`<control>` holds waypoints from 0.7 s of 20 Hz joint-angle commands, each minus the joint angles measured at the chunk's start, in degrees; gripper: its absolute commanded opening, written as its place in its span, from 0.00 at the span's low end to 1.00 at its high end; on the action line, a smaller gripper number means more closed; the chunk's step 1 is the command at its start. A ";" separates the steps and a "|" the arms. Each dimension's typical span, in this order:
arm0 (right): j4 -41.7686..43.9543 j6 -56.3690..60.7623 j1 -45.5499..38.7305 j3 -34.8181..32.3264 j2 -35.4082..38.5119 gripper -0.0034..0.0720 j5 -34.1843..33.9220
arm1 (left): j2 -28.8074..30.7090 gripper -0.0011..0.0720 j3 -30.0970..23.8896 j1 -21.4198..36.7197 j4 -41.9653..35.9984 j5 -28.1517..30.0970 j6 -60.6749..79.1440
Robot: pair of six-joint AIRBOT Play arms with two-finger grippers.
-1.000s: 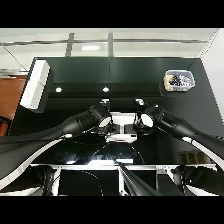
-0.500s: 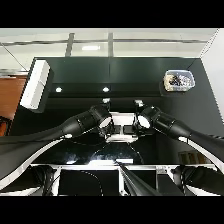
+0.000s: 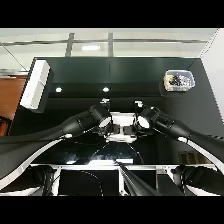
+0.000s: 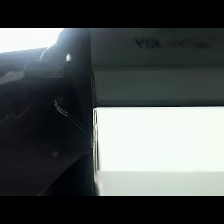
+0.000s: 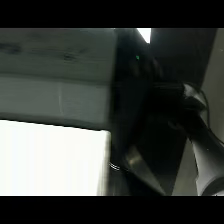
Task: Fold the box and place the chain.
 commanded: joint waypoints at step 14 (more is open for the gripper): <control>-8.50 -19.30 -13.29 2.80 28.72 0.42 10.64 | 0.02 0.05 0.02 -0.13 -0.22 0.15 -0.35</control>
